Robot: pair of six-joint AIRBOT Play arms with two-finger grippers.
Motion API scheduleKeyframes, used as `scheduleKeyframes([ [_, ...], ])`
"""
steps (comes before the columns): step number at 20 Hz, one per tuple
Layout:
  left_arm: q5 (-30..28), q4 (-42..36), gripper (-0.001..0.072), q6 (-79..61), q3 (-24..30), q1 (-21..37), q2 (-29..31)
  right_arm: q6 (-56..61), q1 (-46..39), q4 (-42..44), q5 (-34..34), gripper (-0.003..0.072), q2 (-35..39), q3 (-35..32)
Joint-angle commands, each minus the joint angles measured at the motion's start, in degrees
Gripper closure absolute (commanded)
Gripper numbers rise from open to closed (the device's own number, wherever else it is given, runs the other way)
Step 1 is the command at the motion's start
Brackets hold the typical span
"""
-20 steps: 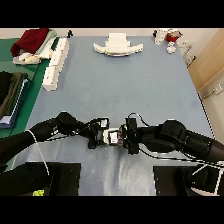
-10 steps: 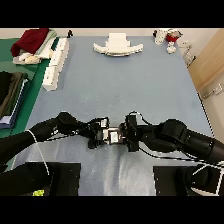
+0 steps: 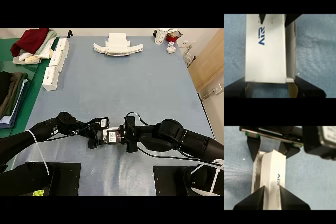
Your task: Fold the box.
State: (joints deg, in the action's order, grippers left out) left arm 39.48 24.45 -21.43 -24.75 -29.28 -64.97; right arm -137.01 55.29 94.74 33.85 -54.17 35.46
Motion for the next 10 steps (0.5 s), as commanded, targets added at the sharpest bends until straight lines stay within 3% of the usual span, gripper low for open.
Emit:
scheduleKeyframes([
  [1, -0.07, 0.0, 0.0294, -0.02, 0.0, -0.02, -0.02, 0.0, 0.07, 2.36, 1.73, 0.0418, -0.55, -0.07],
  [10, -0.07, 0.0, 0.0295, -0.02, 0.0, -0.02, -0.02, -0.02, 0.07, 3.69, 2.45, 0.038, 1.05, 0.0],
])
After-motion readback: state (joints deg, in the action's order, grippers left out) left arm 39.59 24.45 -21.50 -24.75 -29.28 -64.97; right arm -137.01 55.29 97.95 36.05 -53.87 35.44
